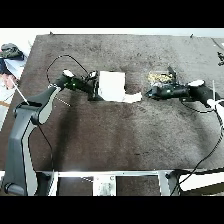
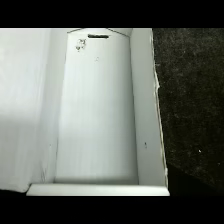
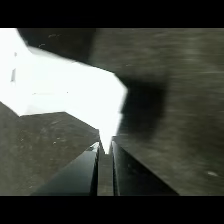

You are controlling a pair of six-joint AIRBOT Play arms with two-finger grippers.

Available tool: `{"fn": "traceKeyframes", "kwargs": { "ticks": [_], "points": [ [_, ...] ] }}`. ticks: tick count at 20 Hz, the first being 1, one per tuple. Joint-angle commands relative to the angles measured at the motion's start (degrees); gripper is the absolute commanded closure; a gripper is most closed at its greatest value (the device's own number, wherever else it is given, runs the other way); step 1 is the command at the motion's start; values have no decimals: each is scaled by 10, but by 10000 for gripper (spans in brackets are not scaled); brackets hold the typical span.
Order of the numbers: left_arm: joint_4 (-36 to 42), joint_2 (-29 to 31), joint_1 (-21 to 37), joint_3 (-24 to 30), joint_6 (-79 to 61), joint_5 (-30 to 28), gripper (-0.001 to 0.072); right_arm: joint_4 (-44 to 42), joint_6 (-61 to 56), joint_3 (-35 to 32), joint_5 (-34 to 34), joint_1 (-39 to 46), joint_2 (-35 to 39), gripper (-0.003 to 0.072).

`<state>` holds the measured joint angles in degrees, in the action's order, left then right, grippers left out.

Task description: Fold the box and place the chain.

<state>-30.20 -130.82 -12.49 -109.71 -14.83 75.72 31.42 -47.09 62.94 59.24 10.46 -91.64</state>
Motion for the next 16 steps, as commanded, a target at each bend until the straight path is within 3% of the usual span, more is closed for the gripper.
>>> {"fn": "traceKeyframes", "kwargs": {
  "ticks": [1, 3, 5, 11, 16],
  "points": [
    [0, 0, 0, 0, 0, 1, 253, 53, -28, 0, -21, 15, 1, 576],
    [0, 0, 0, 0, 0, 1, 253, 69, -42, 0, -32, 15, -12, 580],
    [0, 0, 0, 0, 0, 1, 253, 63, -41, 0, -40, 8, -25, 672],
    [0, 0, 0, 0, 0, 1, 253, 58, -37, 0, -94, -55, -45, 673],
    [0, 0, 0, 0, 0, 1, 253, -47, -1, 1, -50, -83, -79, 673]
  ]
}}
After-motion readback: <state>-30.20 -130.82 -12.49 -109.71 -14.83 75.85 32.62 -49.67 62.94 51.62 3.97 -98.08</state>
